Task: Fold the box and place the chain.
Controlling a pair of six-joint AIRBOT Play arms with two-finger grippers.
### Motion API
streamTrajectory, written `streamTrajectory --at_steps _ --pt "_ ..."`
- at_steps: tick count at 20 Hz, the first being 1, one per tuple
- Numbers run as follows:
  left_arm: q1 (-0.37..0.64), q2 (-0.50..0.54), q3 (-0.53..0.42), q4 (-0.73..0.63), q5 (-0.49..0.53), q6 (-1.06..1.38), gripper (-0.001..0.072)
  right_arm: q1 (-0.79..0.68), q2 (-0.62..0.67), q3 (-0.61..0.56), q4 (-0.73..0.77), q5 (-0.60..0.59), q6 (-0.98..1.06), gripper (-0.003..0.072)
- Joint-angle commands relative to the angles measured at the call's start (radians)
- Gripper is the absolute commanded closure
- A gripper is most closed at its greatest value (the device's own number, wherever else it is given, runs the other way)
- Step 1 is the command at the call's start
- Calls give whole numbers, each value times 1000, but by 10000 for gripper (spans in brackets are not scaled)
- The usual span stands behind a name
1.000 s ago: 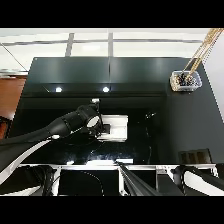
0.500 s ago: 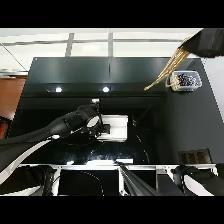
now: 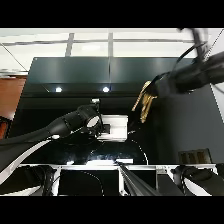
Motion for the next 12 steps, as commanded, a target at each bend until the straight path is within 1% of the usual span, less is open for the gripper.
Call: streamTrajectory --at_steps 1,2,4,8,12 --pt "0 0 0 0 -1 0 678 75 0 -112 213 -33 -108 643" --pt "0 0 0 0 -1 0 678 92 -1 -130 236 -55 -117 643" --pt "1 0 0 0 -1 0 678 120 -3 -154 237 -100 -119 643" --pt "1 0 0 0 0 0 678 159 -18 -203 229 -135 -119 642" --pt "0 0 0 0 0 0 678 164 -18 -254 158 -142 -113 642"
